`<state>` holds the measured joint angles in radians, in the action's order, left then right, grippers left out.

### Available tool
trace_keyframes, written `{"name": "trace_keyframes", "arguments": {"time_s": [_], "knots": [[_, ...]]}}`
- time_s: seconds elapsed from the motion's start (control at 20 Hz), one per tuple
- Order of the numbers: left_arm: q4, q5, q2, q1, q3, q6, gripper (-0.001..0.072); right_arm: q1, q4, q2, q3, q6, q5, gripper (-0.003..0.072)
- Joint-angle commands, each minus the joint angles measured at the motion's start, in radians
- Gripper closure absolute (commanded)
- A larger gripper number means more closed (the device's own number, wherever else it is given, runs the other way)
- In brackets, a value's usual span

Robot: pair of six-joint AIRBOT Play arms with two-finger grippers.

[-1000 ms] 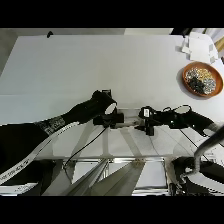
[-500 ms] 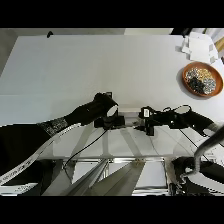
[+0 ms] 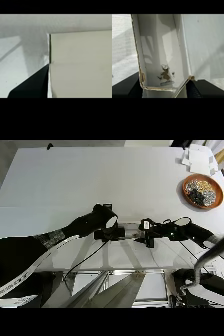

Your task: Fold the box and place the chain.

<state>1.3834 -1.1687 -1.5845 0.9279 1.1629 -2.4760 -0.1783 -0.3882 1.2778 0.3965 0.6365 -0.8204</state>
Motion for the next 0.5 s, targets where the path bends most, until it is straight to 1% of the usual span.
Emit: {"name": "trace_keyframes", "arguments": {"time_s": [0.0, 0.25, 0.35, 0.45], "knots": [[0.002, 0.008, 0.058, -0.026, 0.001, 0.086, 0.0483, 0.000, 0.000, 0.000, 0.000, 0.000, 0.000, 0.0351], [0.001, -0.035, 0.169, -0.089, 0.001, 0.336, 0.0483, 0.000, 0.000, 0.000, 0.000, 0.000, 0.000, 0.0351], [0.001, -0.092, 0.211, -0.113, 0.000, 0.504, 0.0485, 0.000, 0.000, 0.000, 0.000, 0.000, 0.000, 0.0351], [-0.005, -0.174, 0.257, -0.134, -0.012, 0.698, 0.0485, 0.000, 0.000, 0.000, 0.000, 0.000, 0.000, 0.0351]]}}
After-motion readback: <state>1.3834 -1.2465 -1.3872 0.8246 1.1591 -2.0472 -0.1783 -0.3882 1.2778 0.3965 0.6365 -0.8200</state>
